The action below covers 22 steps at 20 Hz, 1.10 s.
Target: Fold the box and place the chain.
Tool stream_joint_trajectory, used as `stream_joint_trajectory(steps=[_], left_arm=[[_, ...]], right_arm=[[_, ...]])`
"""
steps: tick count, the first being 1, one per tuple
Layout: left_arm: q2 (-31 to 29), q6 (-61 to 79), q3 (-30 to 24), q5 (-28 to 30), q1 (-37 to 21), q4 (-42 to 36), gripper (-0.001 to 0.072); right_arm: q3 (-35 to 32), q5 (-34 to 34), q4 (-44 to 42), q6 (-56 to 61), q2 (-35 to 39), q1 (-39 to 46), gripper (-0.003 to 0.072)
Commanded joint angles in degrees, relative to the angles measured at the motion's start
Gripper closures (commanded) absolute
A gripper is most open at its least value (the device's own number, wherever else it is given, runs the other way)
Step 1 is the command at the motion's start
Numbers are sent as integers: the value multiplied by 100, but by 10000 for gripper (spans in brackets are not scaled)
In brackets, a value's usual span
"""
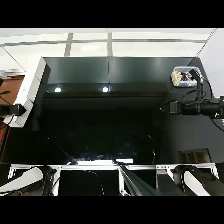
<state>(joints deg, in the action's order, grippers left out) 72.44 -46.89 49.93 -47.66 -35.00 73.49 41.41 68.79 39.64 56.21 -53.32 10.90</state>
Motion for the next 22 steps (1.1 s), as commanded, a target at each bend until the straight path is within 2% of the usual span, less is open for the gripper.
stream_joint_trajectory(steps=[1,5,6,7,8,9,11,13,16,18,22], left_arm=[[114,-28,275,120,9,-295,-6],[44,-743,1390,-612,111,-619,-4],[33,-1145,1770,-901,173,-765,25],[11,-1779,2090,-1152,238,-938,277],[-61,-2269,2284,-1445,308,-1276,656],[-210,-2249,2258,-1508,409,-1746,677],[-745,-2041,1851,-1294,815,-2339,678],[-1506,-1543,1012,-726,1471,-2385,678],[-2490,-1091,-601,372,2409,-2135,677],[-2846,-1093,-1252,682,2610,-2118,677],[-2981,-1099,-1488,704,2614,-2063,676]], right_arm=[[-2,2,-13,66,0,-7,657],[0,-7,-13,59,0,-7,657],[0,-11,-13,59,0,-4,657],[0,-35,-15,59,0,-7,657],[-2,-72,-11,59,0,-4,657],[-2,-116,-9,59,0,-7,657],[-35,-269,0,55,0,-7,658],[-186,-796,66,57,0,-7,658],[-393,-1998,520,57,0,-4,657],[-393,-2149,586,52,0,-4,657],[-393,-2146,564,55,0,-4,657]])
